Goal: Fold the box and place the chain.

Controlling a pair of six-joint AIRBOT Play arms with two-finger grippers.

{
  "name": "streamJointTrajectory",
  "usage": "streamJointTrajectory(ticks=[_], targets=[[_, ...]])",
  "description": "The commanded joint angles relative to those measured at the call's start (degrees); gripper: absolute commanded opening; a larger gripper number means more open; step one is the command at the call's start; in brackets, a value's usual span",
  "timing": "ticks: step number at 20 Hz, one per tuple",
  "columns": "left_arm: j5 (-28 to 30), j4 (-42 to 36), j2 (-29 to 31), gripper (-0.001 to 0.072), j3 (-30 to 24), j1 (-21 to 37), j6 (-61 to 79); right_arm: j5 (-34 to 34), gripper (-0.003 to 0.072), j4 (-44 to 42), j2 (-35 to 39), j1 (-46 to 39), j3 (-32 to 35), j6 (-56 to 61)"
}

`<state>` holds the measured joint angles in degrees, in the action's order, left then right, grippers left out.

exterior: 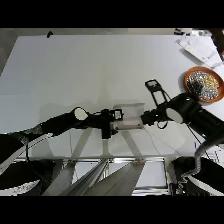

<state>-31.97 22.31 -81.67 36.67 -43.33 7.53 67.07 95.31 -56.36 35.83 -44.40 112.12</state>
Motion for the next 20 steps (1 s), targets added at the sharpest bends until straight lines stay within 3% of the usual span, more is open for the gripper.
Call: streamJointTrajectory(ticks=[1,5,7,9,14,20], targets=[[0.0,0.02,0.04,0.0392,0.0,0.02,-0.02,-2.67,0.0446,0.72,8.35,-5.84,0.0,-2.08],[0.0,0.02,0.04,0.0392,0.0,0.02,-0.02,-11.76,0.0435,-1.09,9.88,-21.27,0.0,-12.94],[0.02,0.02,0.04,0.0392,0.0,0.02,-0.02,-13.62,0.0317,0.74,8.94,-30.23,-0.11,-15.69],[0.0,0.02,0.04,0.0392,0.0,0.02,-0.02,-12.68,0.0319,0.28,5.57,-39.23,-1.2,-19.69],[0.0,0.0,0.04,0.0392,0.0,0.02,-0.02,-13.25,0.0323,0.44,-9.01,-51.6,-11.52,-22.45],[0.02,0.02,0.04,0.0392,0.0,0.02,-0.02,-12.5,0.0325,0.22,-29.05,-56.87,-26.4,-17.62]])
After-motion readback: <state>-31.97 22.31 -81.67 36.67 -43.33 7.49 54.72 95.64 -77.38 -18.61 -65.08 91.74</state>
